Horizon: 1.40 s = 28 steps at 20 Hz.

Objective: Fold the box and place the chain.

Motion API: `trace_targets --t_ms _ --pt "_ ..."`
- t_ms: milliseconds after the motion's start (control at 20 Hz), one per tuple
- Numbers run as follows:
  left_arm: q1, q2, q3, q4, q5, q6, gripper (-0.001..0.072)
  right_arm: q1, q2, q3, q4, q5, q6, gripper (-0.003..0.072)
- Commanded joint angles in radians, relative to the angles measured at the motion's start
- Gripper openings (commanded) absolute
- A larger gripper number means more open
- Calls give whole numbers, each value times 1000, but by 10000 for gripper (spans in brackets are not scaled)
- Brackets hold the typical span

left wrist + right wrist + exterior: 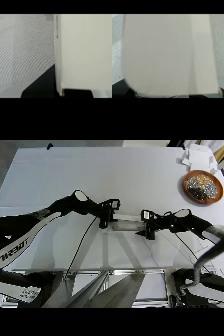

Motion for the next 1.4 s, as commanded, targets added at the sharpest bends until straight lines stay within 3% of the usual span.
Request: trace_targets --t_ms 0,100,250,1350 --pt "0 0 0 -1 1 -1 13 6 -12 0 -16 -12 0 399" --pt "0 0 0 -1 1 -1 13 6 -12 0 -19 -12 2 399" --pt "0 0 0 -1 1 -1 13 6 -12 0 -19 -11 2 332" --pt "-7 0 0 -50 24 7 13 6 -12 0 -18 -11 1 340"
